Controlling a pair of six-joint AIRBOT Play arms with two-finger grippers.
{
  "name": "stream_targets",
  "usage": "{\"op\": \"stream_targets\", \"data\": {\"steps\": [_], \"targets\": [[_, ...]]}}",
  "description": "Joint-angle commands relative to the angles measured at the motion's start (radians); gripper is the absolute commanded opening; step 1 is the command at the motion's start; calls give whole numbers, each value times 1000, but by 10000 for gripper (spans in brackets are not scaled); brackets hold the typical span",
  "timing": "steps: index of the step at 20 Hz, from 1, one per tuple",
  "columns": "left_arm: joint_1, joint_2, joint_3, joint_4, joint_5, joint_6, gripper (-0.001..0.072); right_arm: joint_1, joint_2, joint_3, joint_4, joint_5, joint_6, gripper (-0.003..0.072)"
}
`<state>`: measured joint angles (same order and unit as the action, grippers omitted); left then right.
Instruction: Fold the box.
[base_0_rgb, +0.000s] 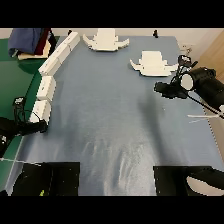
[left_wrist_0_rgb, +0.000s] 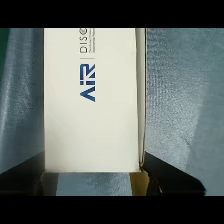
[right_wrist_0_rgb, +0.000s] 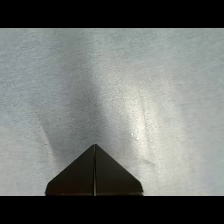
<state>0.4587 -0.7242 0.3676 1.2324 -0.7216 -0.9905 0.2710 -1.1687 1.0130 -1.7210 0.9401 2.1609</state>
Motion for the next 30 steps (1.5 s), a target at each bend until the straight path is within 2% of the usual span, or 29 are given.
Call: {"op": "stream_targets", "data": {"steps": [1,10,16,26,27,28,30], "targets": [[2,-81,-1,-29,113,37,516,0,0,0,2,-2,1,5],[2,-120,0,-35,216,31,516,0,0,0,11,-3,1,5],[2,-121,-1,-110,212,30,516,0,0,0,19,-4,1,5],[2,-198,-1,-106,148,34,527,0,0,0,19,-6,0,5],[2,-198,-1,-106,148,40,625,0,0,0,19,-6,0,5],[2,-198,0,-103,149,40,690,0,0,0,19,-6,0,5],[2,-196,2,-78,126,40,691,0,0,0,20,-6,-6,5]]}}
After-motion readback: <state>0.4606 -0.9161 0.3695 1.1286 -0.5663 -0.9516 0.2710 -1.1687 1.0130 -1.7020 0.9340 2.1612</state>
